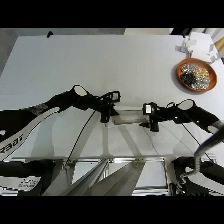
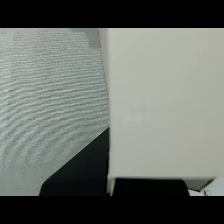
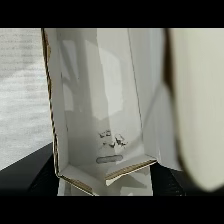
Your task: Fold the box and place the chain.
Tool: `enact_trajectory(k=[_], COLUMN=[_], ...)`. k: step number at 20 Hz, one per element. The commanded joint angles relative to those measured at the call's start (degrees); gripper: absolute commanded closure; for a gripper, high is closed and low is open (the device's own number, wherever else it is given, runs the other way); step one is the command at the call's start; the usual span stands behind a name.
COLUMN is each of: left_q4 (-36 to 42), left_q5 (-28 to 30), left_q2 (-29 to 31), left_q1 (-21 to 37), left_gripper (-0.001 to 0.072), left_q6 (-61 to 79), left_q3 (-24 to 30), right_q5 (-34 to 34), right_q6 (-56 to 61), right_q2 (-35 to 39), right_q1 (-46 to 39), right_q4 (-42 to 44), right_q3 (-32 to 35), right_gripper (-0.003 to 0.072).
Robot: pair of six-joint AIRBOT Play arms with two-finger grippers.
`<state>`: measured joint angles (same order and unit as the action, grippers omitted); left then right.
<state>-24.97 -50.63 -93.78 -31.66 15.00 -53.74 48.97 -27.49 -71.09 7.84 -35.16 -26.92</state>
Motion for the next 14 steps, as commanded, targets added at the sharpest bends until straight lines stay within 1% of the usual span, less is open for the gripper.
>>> enact_trajectory(k=[1,12,13,14], left_q4=[0.0,0.0,0.0,-0.1], left_q5=[0.0,-0.2,-0.6,-0.9], left_q2=[0.0,0.1,0.1,0.2], left_q1=[0.0,0.0,0.1,0.2], left_gripper=[0.0675,0.0672,0.0648,0.0563], left_q6=[0.0,0.0,0.0,0.0], left_q3=[-0.1,-0.1,-0.1,-0.1], right_q5=[0.1,0.1,0.1,0.1], right_q6=[0.0,0.0,0.0,0.0], right_q2=[0.0,0.0,0.0,0.0], right_q1=[0.1,0.1,0.1,0.1], right_q4=[0.0,0.0,0.0,0.0], right_q3=[0.0,0.0,0.0,0.0], right_gripper=[0.0274,0.0274,0.0274,0.0274])
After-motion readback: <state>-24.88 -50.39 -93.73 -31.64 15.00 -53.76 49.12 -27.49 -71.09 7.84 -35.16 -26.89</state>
